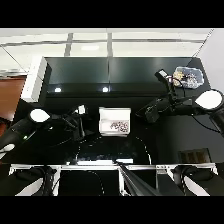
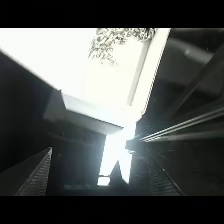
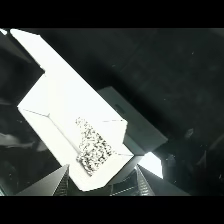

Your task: Fold the box and place the chain.

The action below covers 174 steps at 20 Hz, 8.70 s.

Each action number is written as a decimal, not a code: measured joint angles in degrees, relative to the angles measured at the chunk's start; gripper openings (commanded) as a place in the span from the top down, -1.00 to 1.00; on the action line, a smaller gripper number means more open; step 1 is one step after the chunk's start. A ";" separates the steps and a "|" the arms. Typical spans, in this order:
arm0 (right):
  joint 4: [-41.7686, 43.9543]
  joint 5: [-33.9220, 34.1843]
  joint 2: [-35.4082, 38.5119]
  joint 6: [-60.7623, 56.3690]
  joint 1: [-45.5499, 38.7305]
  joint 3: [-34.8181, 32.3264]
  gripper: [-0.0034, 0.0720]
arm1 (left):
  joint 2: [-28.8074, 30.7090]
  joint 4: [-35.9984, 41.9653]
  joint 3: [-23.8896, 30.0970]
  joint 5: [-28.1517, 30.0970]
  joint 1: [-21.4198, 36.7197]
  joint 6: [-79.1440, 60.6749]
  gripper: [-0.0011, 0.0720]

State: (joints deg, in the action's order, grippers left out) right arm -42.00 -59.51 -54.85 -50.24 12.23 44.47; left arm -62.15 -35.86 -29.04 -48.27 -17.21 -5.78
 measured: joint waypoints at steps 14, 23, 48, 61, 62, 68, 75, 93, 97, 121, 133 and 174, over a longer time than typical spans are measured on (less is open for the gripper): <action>0.00 -0.66 0.00 -1.20 0.00 -0.02 -0.39 | -13.68 0.70 -8.11 -2.86 -1.79 -11.63 -0.98; -0.09 -0.24 0.00 -1.20 0.00 0.00 -0.39 | -14.05 2.29 -8.24 -3.21 -3.89 -11.82 -0.97; 7.04 23.15 -12.33 -3.43 5.86 1.73 -0.98 | -16.13 5.66 -8.70 0.48 -6.60 -11.04 -0.11; 1.29 9.84 -13.18 30.36 9.66 2.25 -0.97 | -16.13 5.92 -8.72 0.92 -6.56 -8.85 -0.11; 1.16 9.99 -13.18 33.31 10.40 2.27 -0.97 | -16.13 5.92 -8.72 0.90 -6.56 -8.85 -0.11; 1.05 8.83 -13.18 40.89 12.35 2.32 -0.97 | -16.13 5.92 -8.72 0.90 -6.56 -8.83 -0.11; 1.31 5.38 -13.18 42.34 13.40 2.32 -0.84 | -16.13 5.95 -8.72 0.90 -6.56 -8.81 -0.11; -0.07 7.15 -13.60 40.35 13.57 1.14 0.38 | -16.13 5.95 -8.72 0.96 -6.56 -8.79 -0.11; -0.17 7.32 -13.60 40.13 13.57 1.11 0.38 | -16.13 5.95 -8.72 0.94 -6.56 -8.81 -0.11; -1.73 6.36 -13.60 39.93 13.57 1.01 0.08 | -16.13 5.95 -8.72 0.90 -6.56 -8.79 -0.12; -1.60 5.73 -14.75 39.91 13.57 0.15 0.08 | -16.13 5.92 -8.72 0.87 -6.56 -8.83 -0.12; 15.72 -2.23 -17.38 -3.74 3.30 1.03 0.88 | -16.11 6.03 -8.74 1.33 -6.56 -8.74 -0.29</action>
State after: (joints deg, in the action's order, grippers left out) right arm -26.28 -61.73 -72.23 -53.98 15.53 45.50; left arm -78.26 -29.82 -37.78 -46.94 -23.77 -14.52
